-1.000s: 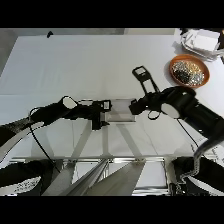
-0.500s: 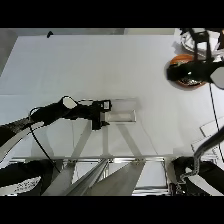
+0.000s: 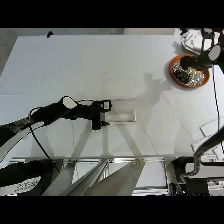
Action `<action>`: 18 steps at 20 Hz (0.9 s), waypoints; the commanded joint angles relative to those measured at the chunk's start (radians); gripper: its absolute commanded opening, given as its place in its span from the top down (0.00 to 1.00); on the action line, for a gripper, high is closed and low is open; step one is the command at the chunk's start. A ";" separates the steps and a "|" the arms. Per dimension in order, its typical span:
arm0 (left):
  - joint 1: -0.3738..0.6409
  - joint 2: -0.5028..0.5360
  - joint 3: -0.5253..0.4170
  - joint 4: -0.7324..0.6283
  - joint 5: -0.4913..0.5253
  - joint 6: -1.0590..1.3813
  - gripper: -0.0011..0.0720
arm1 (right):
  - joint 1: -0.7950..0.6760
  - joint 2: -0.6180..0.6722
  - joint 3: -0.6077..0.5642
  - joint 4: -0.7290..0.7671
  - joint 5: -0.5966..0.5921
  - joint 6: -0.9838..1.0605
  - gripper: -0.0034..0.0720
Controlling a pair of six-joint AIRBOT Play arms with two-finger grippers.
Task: Fold the box and place the chain.
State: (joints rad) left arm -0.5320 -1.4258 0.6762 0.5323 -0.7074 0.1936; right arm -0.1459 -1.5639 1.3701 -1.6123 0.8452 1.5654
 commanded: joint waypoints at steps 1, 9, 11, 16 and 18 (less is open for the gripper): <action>0.000 0.000 0.000 0.000 -0.002 0.000 0.81 | -0.033 -0.159 0.079 0.003 0.072 0.005 0.42; 0.000 0.000 0.000 0.000 -0.002 0.000 0.81 | -0.047 -0.238 0.079 -0.006 0.064 0.058 0.43; 0.000 0.000 0.000 0.000 -0.002 0.000 0.81 | -0.064 -0.246 0.079 -0.002 0.068 0.080 0.47; 0.000 0.000 0.000 0.000 -0.002 0.000 0.81 | -0.094 -0.248 0.079 0.001 0.108 0.079 0.83; 0.000 0.000 0.000 0.000 -0.002 0.000 0.81 | -0.094 -0.243 0.079 0.002 0.126 0.077 0.94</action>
State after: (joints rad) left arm -0.5320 -1.4258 0.6762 0.5323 -0.7094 0.1936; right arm -0.2329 -1.8072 1.4502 -1.6089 0.9340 1.6390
